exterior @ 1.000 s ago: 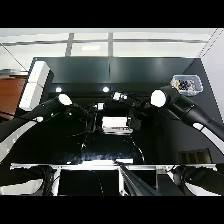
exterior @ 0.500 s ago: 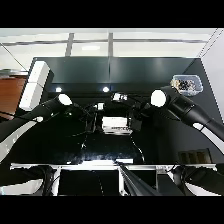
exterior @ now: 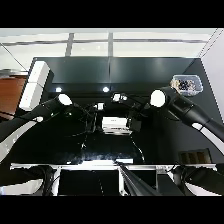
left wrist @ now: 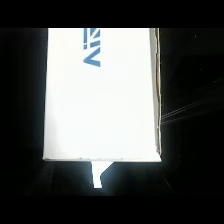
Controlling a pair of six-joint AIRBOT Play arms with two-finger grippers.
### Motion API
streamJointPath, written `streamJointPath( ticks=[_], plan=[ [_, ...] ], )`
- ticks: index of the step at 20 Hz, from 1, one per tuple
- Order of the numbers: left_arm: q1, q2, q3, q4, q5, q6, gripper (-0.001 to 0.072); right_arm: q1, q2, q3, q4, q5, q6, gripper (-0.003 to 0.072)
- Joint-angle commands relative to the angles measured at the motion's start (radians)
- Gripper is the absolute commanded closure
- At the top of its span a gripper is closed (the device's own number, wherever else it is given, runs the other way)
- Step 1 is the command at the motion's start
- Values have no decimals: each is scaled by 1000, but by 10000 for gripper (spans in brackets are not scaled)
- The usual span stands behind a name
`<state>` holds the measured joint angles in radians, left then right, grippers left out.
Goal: Fold the box and place the chain.
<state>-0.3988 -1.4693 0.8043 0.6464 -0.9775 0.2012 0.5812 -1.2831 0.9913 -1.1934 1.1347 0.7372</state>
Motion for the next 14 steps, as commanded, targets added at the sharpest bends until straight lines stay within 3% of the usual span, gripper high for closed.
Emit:
streamJointPath(
  ticks=[1, 14],
  plan=[
    [0, 0, 0, 0, 1, 0, 307, 1, -2, -12, 3, 5, 3, 264],
    [0, 0, 0, 0, 1, 0, 307, 0, -4, -12, 7, -22, 16, 266]
  ],
)
